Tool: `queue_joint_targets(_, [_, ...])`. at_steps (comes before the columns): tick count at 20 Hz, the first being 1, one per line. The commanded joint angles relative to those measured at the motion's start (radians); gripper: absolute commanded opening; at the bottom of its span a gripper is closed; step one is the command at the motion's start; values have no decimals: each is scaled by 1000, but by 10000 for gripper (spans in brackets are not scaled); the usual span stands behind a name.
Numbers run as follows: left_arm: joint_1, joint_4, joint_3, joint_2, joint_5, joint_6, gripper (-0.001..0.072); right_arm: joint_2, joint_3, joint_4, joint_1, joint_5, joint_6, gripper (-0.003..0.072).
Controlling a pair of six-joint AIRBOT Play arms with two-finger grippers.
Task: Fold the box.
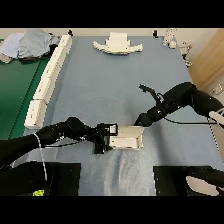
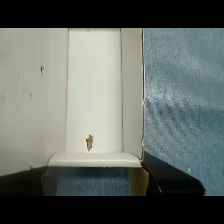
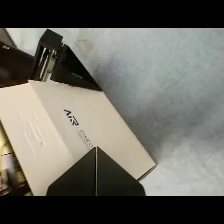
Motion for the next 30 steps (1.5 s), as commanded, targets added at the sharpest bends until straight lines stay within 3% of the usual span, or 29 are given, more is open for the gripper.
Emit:
queue_joint_targets(1, [0, 0, 0, -1, 0, 0, 521, 138, -96, -53, 99, 247, -58, 2])
queue_joint_targets(6, [0, 0, 0, -1, 0, 0, 520, 304, -241, -100, 293, 460, -110, 2])
queue_joint_targets(15, [0, 0, 0, 0, 0, 0, 521, 466, -377, -292, 533, 650, -175, 15])
queue_joint_targets(16, [0, 0, 0, 0, 0, 0, 521, 463, -377, -331, 547, 655, -190, 84])
queue_joint_targets(19, [0, 0, 0, -1, 0, 0, 521, 464, -375, -342, 552, 666, -315, 414])
queue_joint_targets(20, [0, 0, 0, -1, 0, 0, 520, 464, -375, -331, 552, 675, -355, 469])
queue_joint_targets(23, [0, 0, 0, -1, 0, 0, 520, 463, -375, -262, 552, 675, -470, 472])
queue_joint_targets(24, [0, 0, 0, -1, 0, 0, 520, 462, -375, -252, 552, 674, -489, 530])
queue_joint_targets(25, [0, 0, 0, -1, 0, 0, 520, 458, -375, -238, 552, 675, -512, 648])
queue_joint_targets(26, [0, 0, 0, -1, 0, 0, 521, 450, -375, -224, 552, 675, -534, 673])
queue_joint_targets(30, [0, 0, 0, -1, 0, 0, 521, 397, -375, -218, 552, 699, -591, 655])
